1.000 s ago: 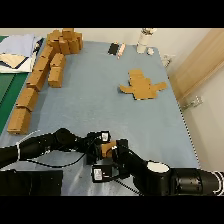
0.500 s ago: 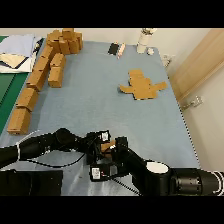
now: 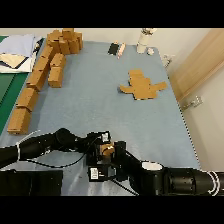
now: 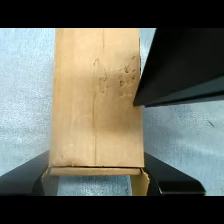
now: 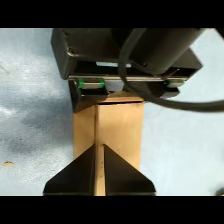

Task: Fold the box.

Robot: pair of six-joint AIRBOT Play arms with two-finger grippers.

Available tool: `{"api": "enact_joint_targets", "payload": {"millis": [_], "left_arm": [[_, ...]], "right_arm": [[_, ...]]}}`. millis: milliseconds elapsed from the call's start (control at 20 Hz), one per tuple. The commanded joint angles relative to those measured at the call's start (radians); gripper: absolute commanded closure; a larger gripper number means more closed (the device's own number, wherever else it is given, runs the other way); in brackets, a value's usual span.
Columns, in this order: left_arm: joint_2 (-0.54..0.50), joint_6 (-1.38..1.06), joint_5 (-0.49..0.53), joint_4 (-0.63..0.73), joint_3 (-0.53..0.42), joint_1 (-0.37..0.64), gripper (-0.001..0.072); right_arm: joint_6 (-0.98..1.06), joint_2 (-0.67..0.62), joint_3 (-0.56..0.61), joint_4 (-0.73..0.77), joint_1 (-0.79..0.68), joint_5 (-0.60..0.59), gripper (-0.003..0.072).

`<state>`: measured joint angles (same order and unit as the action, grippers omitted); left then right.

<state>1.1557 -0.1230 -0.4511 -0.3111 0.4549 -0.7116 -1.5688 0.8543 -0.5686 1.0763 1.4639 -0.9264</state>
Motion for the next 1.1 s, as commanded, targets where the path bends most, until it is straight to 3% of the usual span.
{"api": "enact_joint_targets", "payload": {"millis": [0,150,250,300,400,500,600,700,800,1050], "left_arm": [[0.0,0.002,0.005,0.001,0.0,0.001,0.0257],[0.0,0.002,0.005,0.0,0.0,0.001,0.0257],[0.0,0.002,0.005,0.0,0.0,0.001,0.0257],[0.0,0.002,0.005,0.001,0.0,0.001,0.0256],[0.0,0.002,0.005,0.0,0.0,0.001,0.0257],[0.0,0.002,0.005,0.001,0.0,0.001,0.0256],[0.0,0.002,0.004,0.0,0.0,0.001,0.0257],[0.0,0.002,0.006,0.0,0.0,0.001,0.0256],[0.0,0.002,0.003,0.0,0.0,0.001,0.0256],[0.0,0.002,0.004,0.001,0.0,0.001,0.0257]], "right_arm": [[0.146,-0.055,-0.015,-0.108,0.0,-0.045,0.0581],[0.368,-0.183,-0.057,-0.169,0.0,-0.172,0.058],[0.6,-0.282,-0.053,-0.031,0.0,-0.232,0.0589],[0.745,-0.328,-0.028,0.073,0.0,-0.224,0.0687],[1.014,-0.397,0.078,0.227,0.0,-0.098,0.0683],[1.267,-0.435,0.228,0.261,0.0,0.186,0.0683],[1.614,-0.426,0.35,0.089,-0.018,0.437,0.0683],[2.002,-0.391,0.388,-0.251,-0.057,0.47,0.0683],[2.217,-0.352,0.386,-0.485,-0.092,0.471,0.0683],[2.25,-0.274,0.386,-0.484,-0.103,0.565,0.0683]]}}
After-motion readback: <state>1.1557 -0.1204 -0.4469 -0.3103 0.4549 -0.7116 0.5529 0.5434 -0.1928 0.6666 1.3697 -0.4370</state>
